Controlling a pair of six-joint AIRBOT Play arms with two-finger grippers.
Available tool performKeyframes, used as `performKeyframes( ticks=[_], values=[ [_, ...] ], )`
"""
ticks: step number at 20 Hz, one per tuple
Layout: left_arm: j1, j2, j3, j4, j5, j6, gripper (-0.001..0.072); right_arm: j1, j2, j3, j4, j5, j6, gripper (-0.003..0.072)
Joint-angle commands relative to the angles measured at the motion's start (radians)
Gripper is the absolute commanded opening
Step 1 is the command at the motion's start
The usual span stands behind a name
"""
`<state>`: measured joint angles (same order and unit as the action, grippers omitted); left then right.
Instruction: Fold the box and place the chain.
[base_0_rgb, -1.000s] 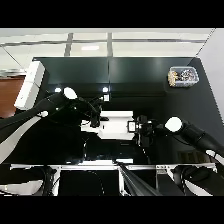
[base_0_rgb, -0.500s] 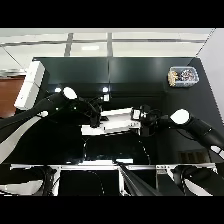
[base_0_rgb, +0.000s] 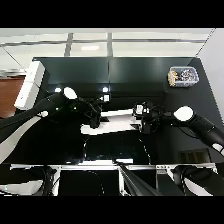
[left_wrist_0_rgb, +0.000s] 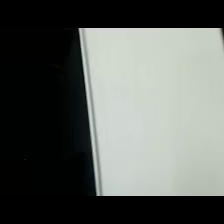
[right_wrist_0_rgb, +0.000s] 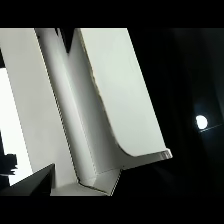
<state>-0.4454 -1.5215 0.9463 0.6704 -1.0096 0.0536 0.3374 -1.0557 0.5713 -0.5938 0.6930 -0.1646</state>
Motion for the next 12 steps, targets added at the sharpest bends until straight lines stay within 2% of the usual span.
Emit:
performKeyframes(
  ticks=[1,6,12],
  values=[
    [0.0,0.001,0.001,-0.001,0.003,-0.001,0.003,-0.005,-0.016,-0.002,0.023,0.075,-0.002,0.0707],
    [0.0,0.001,0.001,-0.001,0.003,-0.001,0.003,-0.003,-0.085,-0.014,0.112,0.103,-0.084,0.0706],
    [0.0,0.001,0.001,-0.001,0.003,-0.001,0.003,0.026,-0.14,-0.019,0.109,0.132,-0.103,0.0705]
  ],
)
